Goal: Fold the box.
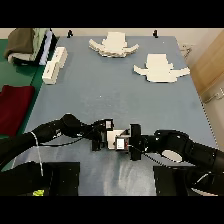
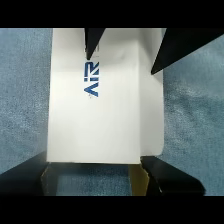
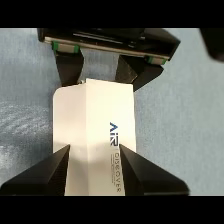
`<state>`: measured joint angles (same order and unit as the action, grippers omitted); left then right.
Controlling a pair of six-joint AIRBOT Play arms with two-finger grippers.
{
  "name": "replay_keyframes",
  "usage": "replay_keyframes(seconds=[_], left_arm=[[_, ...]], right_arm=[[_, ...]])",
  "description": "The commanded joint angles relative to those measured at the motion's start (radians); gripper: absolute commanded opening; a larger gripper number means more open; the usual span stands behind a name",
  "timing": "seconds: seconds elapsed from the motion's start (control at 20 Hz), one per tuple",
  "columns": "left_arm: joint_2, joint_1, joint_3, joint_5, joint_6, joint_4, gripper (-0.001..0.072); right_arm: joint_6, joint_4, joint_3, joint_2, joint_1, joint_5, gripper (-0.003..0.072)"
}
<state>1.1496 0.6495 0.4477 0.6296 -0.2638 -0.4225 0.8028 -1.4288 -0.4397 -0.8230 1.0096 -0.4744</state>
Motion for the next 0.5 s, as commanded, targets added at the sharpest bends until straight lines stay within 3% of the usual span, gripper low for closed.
replay_keyframes(seconds=[0.0, 0.25, 0.35, 0.45], left_arm=[[0.000, -0.001, 0.000, 0.001, 0.000, -0.001, 0.0528], [0.000, -0.001, 0.000, 0.000, 0.000, -0.001, 0.0528], [0.000, -0.001, 0.000, 0.000, 0.000, -0.001, 0.0528], [0.000, -0.001, 0.000, 0.000, 0.000, -0.001, 0.0528]], right_arm=[[0.000, -0.023, 0.001, -0.001, 0.000, -0.054, 0.0494], [0.000, -0.053, 0.003, -0.020, -0.001, -0.060, 0.0483], [0.000, -0.060, 0.003, -0.026, -0.001, -0.059, 0.0335], [0.000, -0.069, 0.002, -0.024, 0.000, -0.058, 0.0304]])
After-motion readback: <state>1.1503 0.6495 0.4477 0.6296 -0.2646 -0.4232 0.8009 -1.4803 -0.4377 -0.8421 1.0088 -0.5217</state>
